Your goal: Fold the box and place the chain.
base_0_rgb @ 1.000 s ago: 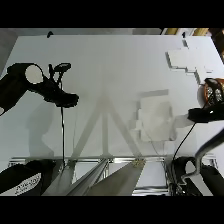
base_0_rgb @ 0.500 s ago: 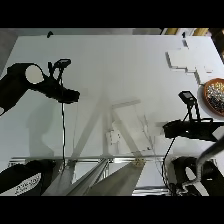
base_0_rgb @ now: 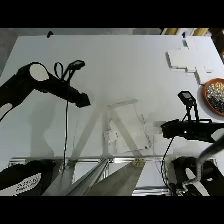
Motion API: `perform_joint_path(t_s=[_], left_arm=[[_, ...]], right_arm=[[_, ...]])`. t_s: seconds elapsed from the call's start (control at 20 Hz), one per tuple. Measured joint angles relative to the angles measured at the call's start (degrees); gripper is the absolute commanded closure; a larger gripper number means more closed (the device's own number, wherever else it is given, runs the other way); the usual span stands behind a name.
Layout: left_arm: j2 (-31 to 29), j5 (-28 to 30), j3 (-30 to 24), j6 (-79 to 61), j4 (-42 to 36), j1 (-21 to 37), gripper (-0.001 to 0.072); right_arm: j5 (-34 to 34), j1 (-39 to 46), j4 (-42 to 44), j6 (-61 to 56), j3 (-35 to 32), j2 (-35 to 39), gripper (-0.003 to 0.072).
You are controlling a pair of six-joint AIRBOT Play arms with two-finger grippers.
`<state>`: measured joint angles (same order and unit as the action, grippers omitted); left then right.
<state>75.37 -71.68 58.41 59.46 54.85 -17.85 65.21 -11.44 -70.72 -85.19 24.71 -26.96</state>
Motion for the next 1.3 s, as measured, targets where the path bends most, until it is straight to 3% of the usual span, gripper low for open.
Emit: perform_joint_path(t_s=[0.1,0.25,0.35,0.55,0.85,1.0,1.25,1.3], left_arm=[[3.3,-2.4,-0.6,-7.8,-7.1,-1.0,0.0127],[8.4,-4.5,-1.7,-17.2,-13.4,-4.0,0.0127],[12.1,-4.8,-2.1,-22.0,-17.0,-5.8,0.0062],[18.0,-3.3,-2.4,-28.3,-25.1,-7.4,0.0062],[22.0,-0.5,-2.5,-36.0,-33.9,-8.3,0.0086],[23.4,0.0,-2.6,-38.3,-35.5,-9.9,0.0273],[24.4,1.4,-2.6,-41.0,-36.5,-11.9,0.0698],[24.5,1.5,-2.6,-41.6,-36.7,-11.9,0.0706]], right_arm=[[-0.1,0.0,0.0,-0.1,0.0,0.0,0.0666],[-0.2,0.0,0.3,-0.3,0.0,0.0,0.0666],[-0.3,0.0,0.4,-0.4,0.0,0.0,0.0666],[-0.3,0.0,0.5,-0.5,0.0,0.0,0.0666],[-0.2,0.0,0.5,-0.5,0.0,0.0,0.0666],[-0.2,0.0,0.5,-0.5,0.0,0.0,0.0666],[0.0,0.0,0.5,-0.5,0.0,0.0,0.0666],[0.0,0.0,0.5,-0.5,0.0,0.0,0.0666]])
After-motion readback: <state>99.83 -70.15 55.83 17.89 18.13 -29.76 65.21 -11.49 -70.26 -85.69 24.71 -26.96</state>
